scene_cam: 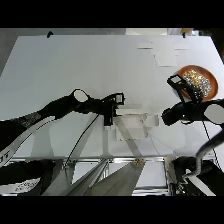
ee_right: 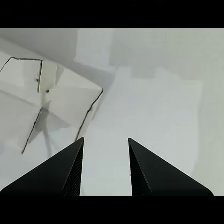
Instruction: Fold the box and place the chain.
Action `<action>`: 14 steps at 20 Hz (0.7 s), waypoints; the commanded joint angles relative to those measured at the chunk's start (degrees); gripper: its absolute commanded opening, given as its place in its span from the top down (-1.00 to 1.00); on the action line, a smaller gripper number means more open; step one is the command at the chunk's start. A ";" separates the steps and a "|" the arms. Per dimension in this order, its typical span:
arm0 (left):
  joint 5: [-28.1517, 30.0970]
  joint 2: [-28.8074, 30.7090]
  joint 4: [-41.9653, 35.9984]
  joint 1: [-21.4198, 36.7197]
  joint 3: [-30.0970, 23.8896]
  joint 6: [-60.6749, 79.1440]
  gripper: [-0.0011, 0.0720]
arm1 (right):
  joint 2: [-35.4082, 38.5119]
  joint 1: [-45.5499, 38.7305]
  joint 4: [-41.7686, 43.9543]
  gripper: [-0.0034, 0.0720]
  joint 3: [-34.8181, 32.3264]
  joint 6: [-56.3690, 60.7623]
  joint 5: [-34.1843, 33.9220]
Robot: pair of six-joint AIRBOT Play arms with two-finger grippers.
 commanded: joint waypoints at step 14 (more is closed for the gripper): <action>-1.05 -1.60 0.74 -0.04 0.24 3.21 0.97 | 0.02 0.02 0.13 0.06 0.04 -0.24 -1.68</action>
